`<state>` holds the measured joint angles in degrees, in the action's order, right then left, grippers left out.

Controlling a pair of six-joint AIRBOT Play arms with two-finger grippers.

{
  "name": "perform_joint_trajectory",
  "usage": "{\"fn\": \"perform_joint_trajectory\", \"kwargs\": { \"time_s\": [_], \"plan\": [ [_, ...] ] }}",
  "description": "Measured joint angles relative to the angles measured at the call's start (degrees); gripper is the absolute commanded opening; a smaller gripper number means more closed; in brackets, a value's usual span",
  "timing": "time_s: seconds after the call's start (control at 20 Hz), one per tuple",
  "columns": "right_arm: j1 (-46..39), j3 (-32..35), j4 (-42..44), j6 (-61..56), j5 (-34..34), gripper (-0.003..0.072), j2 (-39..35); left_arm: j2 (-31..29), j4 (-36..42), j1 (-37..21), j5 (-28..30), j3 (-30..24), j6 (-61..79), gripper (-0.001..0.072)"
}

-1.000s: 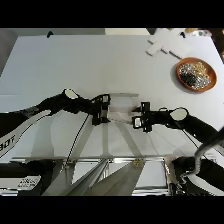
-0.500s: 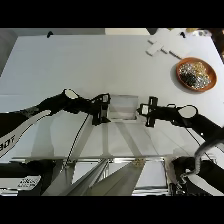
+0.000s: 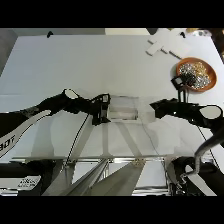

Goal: Fold the box and place the chain.

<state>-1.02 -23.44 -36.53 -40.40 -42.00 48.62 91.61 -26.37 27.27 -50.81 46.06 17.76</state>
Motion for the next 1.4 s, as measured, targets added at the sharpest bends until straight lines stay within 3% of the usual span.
{"fn": "perform_joint_trajectory", "kwargs": {
  "time_s": [0.25,0.5,0.8,1.15,1.2,1.25,1.3,1.4],
  "plan": [
    [-5.09,0.00,-11.39,-21.92,-2.54,0.0019,-0.63,0.00,0.00,0.00,0.00,0.00,0.00,0.0390],
    [-4.92,0.00,-15.56,-30.62,-5.42,0.0018,3.37,0.00,-0.02,0.00,0.00,0.00,0.00,0.0390],
    [1.03,0.00,-7.04,-29.31,-6.45,0.0017,12.22,0.00,-0.02,0.00,0.00,0.00,0.00,0.0390],
    [3.26,0.00,1.33,-25.66,-6.75,0.0020,14.53,0.00,-0.02,0.00,0.00,0.00,0.02,0.0390],
    [3.37,-0.04,2.56,-24.81,-7.08,0.0036,14.56,0.00,-0.02,0.00,0.00,0.00,0.00,0.0390],
    [3.43,-0.28,3.82,-23.89,-7.63,0.0116,14.49,0.00,-0.02,0.00,0.00,0.00,0.00,0.0390],
    [3.48,-0.61,4.55,-23.06,-8.11,0.0145,14.25,0.00,-0.02,0.00,0.00,0.00,0.00,0.0390],
    [3.50,-1.40,5.55,-22.12,-8.74,0.0145,13.57,0.00,0.00,0.00,-0.02,0.00,0.00,0.0390]
  ]
}}
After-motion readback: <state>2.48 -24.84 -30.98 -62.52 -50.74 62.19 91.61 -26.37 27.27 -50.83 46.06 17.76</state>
